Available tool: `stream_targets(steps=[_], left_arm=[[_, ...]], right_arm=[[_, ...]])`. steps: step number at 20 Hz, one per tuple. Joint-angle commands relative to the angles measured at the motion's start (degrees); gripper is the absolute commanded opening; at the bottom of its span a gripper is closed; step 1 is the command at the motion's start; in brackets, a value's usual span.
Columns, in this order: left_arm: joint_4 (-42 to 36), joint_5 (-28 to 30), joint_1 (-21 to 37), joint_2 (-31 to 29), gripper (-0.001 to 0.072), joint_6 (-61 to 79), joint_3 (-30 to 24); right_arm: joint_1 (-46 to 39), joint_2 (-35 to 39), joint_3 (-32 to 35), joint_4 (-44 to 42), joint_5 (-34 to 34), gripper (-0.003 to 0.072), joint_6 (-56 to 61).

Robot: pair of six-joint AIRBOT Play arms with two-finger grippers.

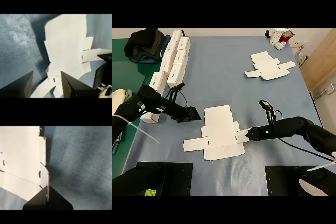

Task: Fold the box.

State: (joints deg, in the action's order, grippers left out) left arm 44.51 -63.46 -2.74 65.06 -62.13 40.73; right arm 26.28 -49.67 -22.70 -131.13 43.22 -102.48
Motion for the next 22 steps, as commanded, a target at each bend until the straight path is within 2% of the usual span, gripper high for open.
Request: stream_targets(steps=[1,4,8,11,13,14,15,16,22], left_arm=[[-6.8,-0.1,0.3,7.9,0.0521,8.6,1.1],[-13.4,-1.7,0.2,16.0,0.0521,15.1,5.2],[-16.7,-10.9,0.2,26.0,0.0521,19.0,13.4],[-16.7,-18.1,0.0,30.0,0.052,21.1,16.7],[-16.5,-20.2,-0.9,30.7,0.0519,23.2,16.9],[-15.9,-20.4,-1.6,30.8,0.0388,24.0,16.9],[-15.8,-20.7,-2.3,30.8,0.0195,25.9,16.9],[-15.8,-20.8,-2.8,30.8,0.0167,26.9,16.9],[-15.4,-21.1,-4.1,30.8,0.0165,28.2,16.9]], right_arm=[[1.9,2.8,2.2,0.2,-4.5,0.0003,0.5],[1.9,2.8,2.2,0.2,-3.7,0.0003,0.5],[1.9,2.8,2.2,0.2,-2.6,0.0002,0.5],[1.9,2.8,2.2,0.3,-2.7,0.0002,0.5],[1.9,2.8,2.2,0.3,-2.7,0.0003,0.5],[1.9,2.8,2.2,0.3,-2.7,0.0002,0.5],[1.9,2.8,2.2,0.3,-2.7,0.0002,0.5],[1.9,2.8,2.2,0.3,-2.7,0.0003,0.5],[1.9,2.8,2.2,0.4,-2.7,0.0003,0.5]])
